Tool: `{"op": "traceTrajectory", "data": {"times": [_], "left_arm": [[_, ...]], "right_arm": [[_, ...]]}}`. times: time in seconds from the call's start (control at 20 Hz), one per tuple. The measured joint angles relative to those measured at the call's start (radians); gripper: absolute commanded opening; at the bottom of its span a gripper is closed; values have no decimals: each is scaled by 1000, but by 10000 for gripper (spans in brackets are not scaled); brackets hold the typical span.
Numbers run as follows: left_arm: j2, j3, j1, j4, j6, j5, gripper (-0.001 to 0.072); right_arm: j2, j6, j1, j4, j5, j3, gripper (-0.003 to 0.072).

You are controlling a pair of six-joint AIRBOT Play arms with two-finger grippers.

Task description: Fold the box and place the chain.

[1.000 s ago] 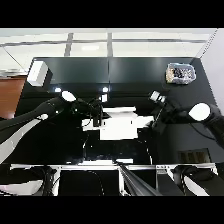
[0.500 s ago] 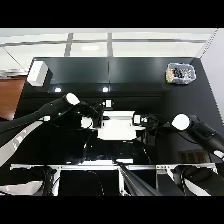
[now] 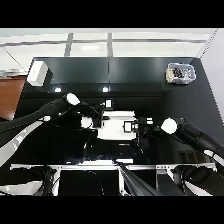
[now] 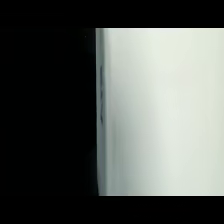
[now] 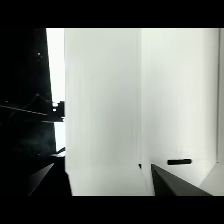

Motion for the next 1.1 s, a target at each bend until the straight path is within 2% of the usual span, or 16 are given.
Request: {"op": "traceTrajectory", "data": {"times": [0.35, 0.55, 0.7, 1.1], "left_arm": [[0, 0, 0, -4, -4, 0, 24], [0, 0, 0, -11, -16, -27, 25], [0, 0, 0, -13, -21, -42, 25], [0, 0, 0, -15, -26, -47, 25]], "right_arm": [[24, 9, -3, 30, -88, 6, 703], [69, 12, -35, 24, -90, 17, 703], [81, -28, -65, 68, -58, 22, 703], [76, -116, -196, 163, -69, 24, 703]]}}
